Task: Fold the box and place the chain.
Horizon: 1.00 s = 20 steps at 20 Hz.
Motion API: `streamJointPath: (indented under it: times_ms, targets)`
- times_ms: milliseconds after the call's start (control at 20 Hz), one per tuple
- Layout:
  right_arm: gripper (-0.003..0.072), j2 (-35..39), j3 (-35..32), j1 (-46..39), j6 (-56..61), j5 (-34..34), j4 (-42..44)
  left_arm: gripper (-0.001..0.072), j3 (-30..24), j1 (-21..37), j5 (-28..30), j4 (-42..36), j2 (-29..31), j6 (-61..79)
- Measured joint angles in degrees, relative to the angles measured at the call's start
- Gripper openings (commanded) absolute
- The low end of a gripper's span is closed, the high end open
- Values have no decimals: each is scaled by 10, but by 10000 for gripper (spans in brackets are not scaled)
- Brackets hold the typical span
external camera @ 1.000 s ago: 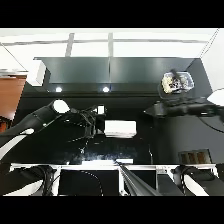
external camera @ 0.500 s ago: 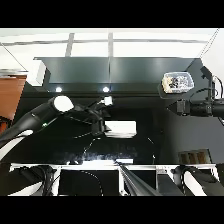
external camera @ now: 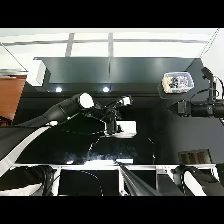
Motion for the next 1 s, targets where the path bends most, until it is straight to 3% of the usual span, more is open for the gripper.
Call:
streamJointPath:
  times_ms: [550,1000]
  targets:
    - [18,0,-19,0,-9,-9,0,714,4,-5,-12,5,-8,0]
    - [19,0,-21,0,-11,-14,0,713,4,-42,4,57,-11,-4]
